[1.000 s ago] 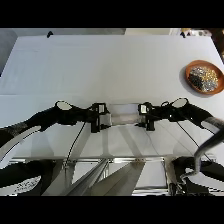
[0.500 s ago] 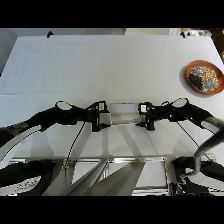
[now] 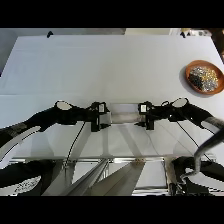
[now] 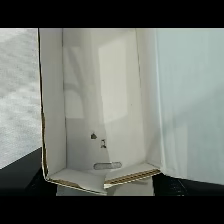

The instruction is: Fold the box and place the chain.

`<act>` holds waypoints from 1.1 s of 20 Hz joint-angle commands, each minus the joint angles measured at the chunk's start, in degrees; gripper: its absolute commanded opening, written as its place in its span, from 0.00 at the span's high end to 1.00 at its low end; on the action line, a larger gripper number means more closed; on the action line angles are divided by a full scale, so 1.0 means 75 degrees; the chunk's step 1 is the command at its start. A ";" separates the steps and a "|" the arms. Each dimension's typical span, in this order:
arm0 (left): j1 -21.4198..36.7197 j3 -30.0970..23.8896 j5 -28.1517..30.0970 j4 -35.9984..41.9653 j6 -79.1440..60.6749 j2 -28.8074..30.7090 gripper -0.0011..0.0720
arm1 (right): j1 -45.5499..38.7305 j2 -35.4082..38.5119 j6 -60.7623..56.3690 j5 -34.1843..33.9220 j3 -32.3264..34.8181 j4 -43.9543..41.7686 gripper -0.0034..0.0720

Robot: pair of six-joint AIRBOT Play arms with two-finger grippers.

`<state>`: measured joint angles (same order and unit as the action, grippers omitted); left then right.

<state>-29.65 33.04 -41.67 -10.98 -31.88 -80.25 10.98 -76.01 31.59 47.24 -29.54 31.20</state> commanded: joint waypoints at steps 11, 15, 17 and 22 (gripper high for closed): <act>-0.0367 -0.0003 0.0458 0.0691 -0.0647 -0.0306 0.02 | 0.0003 0.0000 -0.0003 0.0015 0.0003 0.0006 0.51; -0.0455 -0.0003 0.0597 0.0866 -0.0720 -0.0315 0.04 | 0.0003 0.0000 -0.0003 0.0017 0.0003 0.0006 0.51; -0.0455 -0.0003 0.0647 0.0941 -0.0723 -0.0315 0.05 | 0.0003 0.0000 -0.0003 0.0015 0.0003 0.0006 0.51; -0.0455 0.0000 0.0764 0.1029 -0.0729 -0.0315 0.85 | 0.0003 0.0000 -0.0003 0.0015 0.0003 0.0006 0.51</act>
